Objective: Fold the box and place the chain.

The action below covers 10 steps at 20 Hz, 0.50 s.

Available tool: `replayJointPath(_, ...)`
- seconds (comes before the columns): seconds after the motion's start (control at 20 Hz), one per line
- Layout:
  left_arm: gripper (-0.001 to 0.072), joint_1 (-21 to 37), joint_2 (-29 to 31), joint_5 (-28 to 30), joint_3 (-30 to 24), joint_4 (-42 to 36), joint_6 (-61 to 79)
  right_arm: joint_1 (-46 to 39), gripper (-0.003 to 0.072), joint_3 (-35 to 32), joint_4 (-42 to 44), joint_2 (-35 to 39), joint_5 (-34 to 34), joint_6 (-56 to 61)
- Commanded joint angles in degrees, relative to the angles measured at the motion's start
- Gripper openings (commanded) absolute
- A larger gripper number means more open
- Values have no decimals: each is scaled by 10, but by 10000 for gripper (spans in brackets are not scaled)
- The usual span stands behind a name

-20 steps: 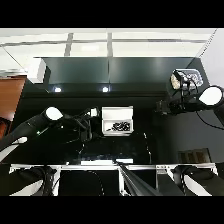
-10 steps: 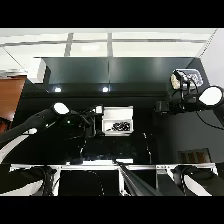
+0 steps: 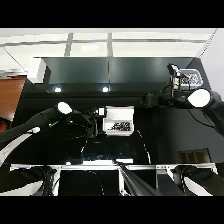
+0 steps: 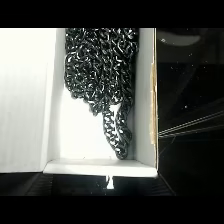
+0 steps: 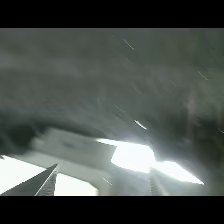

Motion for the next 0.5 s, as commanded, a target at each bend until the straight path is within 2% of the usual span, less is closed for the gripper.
replayJointPath(0.0, 350, -1, 0, 1, 0, 1, 3, 29, 639, 0, 157, -51, -92, -91)
replayJointPath(0.15, 349, -1, 0, 1, 0, 1, 3, 46, 638, 0, 235, -93, -45, -234)
replayJointPath(0.3, 350, -1, 0, 1, 0, 1, 3, 46, 600, 8, 220, -91, 58, -409)
replayJointPath(0.45, 349, -1, 0, 1, 0, 1, 3, 46, 600, 40, 147, -85, 144, -604)
